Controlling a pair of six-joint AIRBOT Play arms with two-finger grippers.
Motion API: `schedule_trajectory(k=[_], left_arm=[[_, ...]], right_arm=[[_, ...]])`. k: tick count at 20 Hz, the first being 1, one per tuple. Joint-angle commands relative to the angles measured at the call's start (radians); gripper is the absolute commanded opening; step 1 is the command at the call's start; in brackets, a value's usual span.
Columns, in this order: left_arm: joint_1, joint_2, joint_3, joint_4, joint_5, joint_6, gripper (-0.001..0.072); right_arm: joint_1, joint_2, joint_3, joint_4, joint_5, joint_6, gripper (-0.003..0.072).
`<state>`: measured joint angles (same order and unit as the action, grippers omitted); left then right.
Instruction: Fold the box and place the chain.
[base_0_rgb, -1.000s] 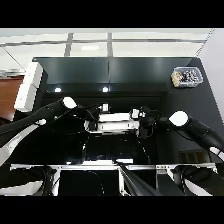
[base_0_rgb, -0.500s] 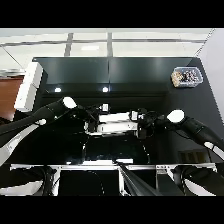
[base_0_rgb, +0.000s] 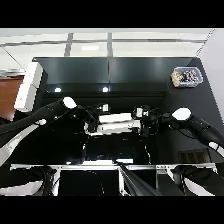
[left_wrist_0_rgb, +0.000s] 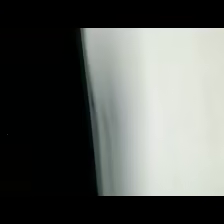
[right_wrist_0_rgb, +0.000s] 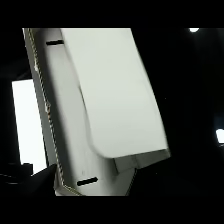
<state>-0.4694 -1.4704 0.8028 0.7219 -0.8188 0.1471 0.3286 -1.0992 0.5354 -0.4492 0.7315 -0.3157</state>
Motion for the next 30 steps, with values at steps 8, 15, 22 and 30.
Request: schedule_trajectory(k=[8,15,22,30], left_arm=[[0.000,0.001,0.001,0.000,0.005,-0.001,0.0031],[-0.001,0.001,0.001,0.000,0.006,-0.001,0.0030],[-0.001,0.001,0.001,0.000,0.005,-0.001,0.0030],[-0.001,0.001,0.001,-0.001,0.006,-0.001,0.0030]], right_arm=[[0.008,-0.053,0.000,0.024,0.074,-0.037,0.0698],[0.012,-0.111,0.000,0.018,0.046,-0.037,0.0698],[0.045,-0.150,0.000,-0.022,0.013,-0.009,0.0697],[0.058,-0.159,0.008,-0.027,-0.019,0.034,0.0697]])
